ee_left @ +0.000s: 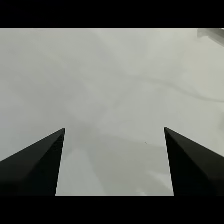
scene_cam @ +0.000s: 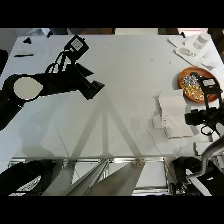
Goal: Fold the box and place the chain.
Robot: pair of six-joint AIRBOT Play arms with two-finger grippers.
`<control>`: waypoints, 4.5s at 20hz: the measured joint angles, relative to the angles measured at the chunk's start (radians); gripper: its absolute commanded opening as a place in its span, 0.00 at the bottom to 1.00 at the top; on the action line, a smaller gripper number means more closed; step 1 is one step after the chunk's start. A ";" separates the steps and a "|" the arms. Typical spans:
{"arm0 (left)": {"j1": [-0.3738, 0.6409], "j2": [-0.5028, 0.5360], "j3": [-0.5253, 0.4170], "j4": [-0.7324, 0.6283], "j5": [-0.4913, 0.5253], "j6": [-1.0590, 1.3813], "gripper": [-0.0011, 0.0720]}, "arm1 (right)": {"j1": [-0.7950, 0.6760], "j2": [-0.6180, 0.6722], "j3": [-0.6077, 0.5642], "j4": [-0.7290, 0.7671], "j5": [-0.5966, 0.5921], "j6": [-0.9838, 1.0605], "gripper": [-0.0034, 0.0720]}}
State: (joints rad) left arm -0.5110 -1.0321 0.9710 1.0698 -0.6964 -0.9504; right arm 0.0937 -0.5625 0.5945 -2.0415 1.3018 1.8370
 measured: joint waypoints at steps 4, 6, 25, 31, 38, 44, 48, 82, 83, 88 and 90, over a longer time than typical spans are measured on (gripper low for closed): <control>0.000 0.000 0.000 0.000 0.000 0.000 0.97 | -0.143 -0.038 0.001 -0.095 0.007 -0.011 0.60; 0.000 0.000 0.000 0.000 0.000 0.000 0.97 | -0.252 -0.081 0.001 -0.092 -0.009 -0.074 0.67; 0.000 0.000 0.000 0.000 0.000 0.000 0.97 | -0.482 -0.695 0.245 0.032 -0.129 -0.315 0.50; 0.000 0.000 0.000 0.000 0.000 0.000 0.97 | -0.483 -0.777 0.253 -0.027 -0.126 -0.322 0.05; 0.000 0.000 0.000 0.000 0.000 0.000 0.97 | -0.483 -0.729 0.254 0.016 -0.084 -0.380 0.05; 0.000 0.000 0.000 0.000 0.000 0.000 0.97 | -0.483 -0.629 0.254 0.381 0.005 -0.623 0.06; 0.000 0.000 0.000 0.000 0.000 0.000 0.97 | -0.482 -0.610 0.254 0.631 0.069 -0.714 0.06; 0.000 0.000 0.000 0.000 0.000 0.000 0.97 | -0.014 -0.624 0.009 1.409 -0.896 -1.026 0.06; 0.000 0.000 0.000 0.000 0.000 0.000 0.97 | -0.014 -0.624 0.009 1.410 -0.896 -1.026 0.06; 0.000 0.000 0.000 0.000 0.000 0.000 0.97 | -0.014 -0.624 0.009 1.410 -0.898 -1.027 0.06; 0.000 0.000 0.000 0.000 0.000 0.000 0.97 | -0.014 -0.624 0.008 1.410 -0.898 -1.027 0.06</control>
State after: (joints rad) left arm -0.5110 -1.0321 0.9710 1.0695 -0.6960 -0.9504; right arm 0.0795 -1.1870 0.6029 -0.6319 0.4034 0.8104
